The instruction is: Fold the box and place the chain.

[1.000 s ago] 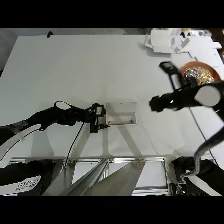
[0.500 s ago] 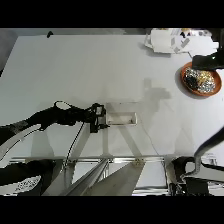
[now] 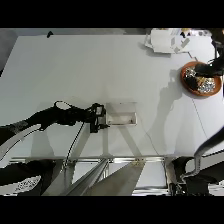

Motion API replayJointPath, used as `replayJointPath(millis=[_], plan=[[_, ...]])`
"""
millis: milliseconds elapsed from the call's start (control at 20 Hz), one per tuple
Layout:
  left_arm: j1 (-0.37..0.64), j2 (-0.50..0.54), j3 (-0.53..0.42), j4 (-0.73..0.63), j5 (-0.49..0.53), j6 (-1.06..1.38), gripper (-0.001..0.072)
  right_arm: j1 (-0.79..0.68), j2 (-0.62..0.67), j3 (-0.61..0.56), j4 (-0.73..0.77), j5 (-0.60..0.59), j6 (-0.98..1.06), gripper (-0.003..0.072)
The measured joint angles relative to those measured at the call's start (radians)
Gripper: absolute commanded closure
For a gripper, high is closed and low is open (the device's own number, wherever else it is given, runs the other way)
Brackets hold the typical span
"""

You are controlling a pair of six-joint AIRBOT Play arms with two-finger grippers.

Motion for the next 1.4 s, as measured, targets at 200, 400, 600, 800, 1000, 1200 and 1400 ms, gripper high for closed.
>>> replayJointPath(millis=[200, 400, 600, 800, 1000, 1200, 1400], plan=[[0.000, 0.000, 0.000, 0.000, 0.000, 0.000, 0.0657, -0.003, -0.043, 0.004, -0.004, -0.020, -0.027, 0.0454], [0.000, 0.000, 0.000, 0.000, 0.000, 0.000, 0.0657, -0.003, -0.060, 0.005, -0.004, -0.043, -0.058, 0.0515], [0.000, 0.000, 0.000, 0.000, 0.000, 0.000, 0.0657, -0.003, -0.068, 0.005, -0.004, -0.062, -0.076, 0.0557], [0.000, 0.000, 0.000, 0.000, 0.000, 0.000, 0.0657, -0.003, -0.076, 0.005, -0.003, -0.066, -0.082, 0.0670], [0.000, 0.000, 0.000, 0.000, 0.000, 0.000, 0.0657, -0.003, -0.069, 0.005, -0.003, -0.037, -0.083, 0.0671], [0.000, 0.000, 0.000, 0.000, 0.000, 0.000, 0.0657, -0.003, 0.008, 0.006, -0.002, 0.011, -0.084, 0.0671], [0.000, 0.000, 0.000, 0.000, 0.000, 0.000, 0.0657, -0.004, 0.154, 0.006, 0.048, 0.069, -0.100, 0.0671]])
